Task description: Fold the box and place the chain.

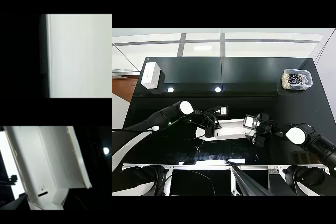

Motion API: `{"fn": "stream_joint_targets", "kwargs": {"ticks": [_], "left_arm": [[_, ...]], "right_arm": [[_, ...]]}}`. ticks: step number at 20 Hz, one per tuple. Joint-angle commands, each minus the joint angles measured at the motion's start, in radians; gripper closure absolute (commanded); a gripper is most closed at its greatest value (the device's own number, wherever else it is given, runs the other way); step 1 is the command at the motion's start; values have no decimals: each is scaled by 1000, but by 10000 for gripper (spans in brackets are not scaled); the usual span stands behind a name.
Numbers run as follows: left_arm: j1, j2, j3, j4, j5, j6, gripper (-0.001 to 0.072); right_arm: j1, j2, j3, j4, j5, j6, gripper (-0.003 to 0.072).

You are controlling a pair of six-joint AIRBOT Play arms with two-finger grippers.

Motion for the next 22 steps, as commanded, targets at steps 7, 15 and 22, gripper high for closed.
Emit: {"fn": "stream_joint_targets", "kwargs": {"ticks": [7, 15, 22], "left_arm": [[0, 0, 0, 7, 24, 0, 678], [0, 0, 0, 7, 33, -3, 677], [0, 0, 0, 7, 31, -3, 677]], "right_arm": [[-85, -139, 14, 312, -7, -288, -17], [-129, -177, 10, 445, 131, -456, -17], [-129, -210, -45, 412, 131, -483, -16]]}}
